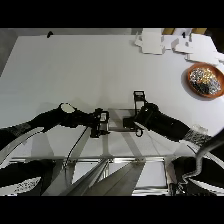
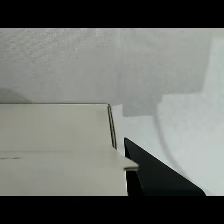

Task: Fold the box and place the chain.

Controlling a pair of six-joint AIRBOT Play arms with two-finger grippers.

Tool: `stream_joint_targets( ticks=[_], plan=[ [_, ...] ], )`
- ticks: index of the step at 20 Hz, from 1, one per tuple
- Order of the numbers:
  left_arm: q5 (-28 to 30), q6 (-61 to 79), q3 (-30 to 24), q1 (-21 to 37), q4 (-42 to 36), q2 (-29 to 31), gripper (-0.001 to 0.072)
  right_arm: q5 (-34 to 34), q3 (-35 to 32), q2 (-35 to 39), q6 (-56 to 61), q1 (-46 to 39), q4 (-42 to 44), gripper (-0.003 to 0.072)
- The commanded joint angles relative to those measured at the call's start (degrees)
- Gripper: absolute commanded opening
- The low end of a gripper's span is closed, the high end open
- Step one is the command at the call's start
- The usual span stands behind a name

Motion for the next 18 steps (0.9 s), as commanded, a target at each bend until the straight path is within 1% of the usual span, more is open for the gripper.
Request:
stream_joint_targets(
  ticks=[1,3,4,5,7,10,11,12,13,15,18],
  plan=[
    [0.04,0.02,0.0,0.04,0.0,0.02,0.0208,-0.72,0.04,-0.66,0.07,0.07,1.16,0.0222],
    [0.02,0.02,0.0,0.04,0.0,0.04,0.0208,-0.98,0.04,-1.49,0.0,0.07,1.66,0.0208],
    [0.02,0.02,0.0,0.04,0.02,0.04,0.0208,-1.09,0.04,-1.49,-0.46,0.07,1.62,0.0153],
    [0.04,0.02,0.0,0.04,0.0,0.04,0.0208,-1.09,0.04,-1.49,-0.63,0.0,1.6,0.015],
    [0.02,0.02,0.0,0.04,0.0,0.04,0.0208,-1.27,0.04,-1.68,-2.51,0.02,1.16,0.0015],
    [0.02,0.02,0.0,0.04,0.02,0.04,0.0208,-1.16,0.04,-1.9,-3.89,0.02,1.11,0.0016],
    [0.02,0.02,0.0,0.04,0.02,0.04,0.0208,-1.16,0.04,-1.81,-5.68,0.02,1.11,0.0066],
    [0.02,0.02,0.0,0.04,0.02,0.04,0.0208,-1.07,0.04,-1.6,-7.26,0.0,1.11,0.0218],
    [0.02,0.02,0.0,0.04,0.0,0.04,0.0208,-0.96,0.04,-1.18,-8.66,0.0,1.07,0.0285],
    [0.02,0.02,0.0,0.04,0.02,0.04,0.0208,-0.9,0.04,0.37,-12.17,0.02,0.7,0.0292],
    [0.02,0.02,0.0,0.04,0.0,0.04,0.0208,1.18,0.07,5.55,-22.86,0.0,0.2,0.0297]
  ],
)
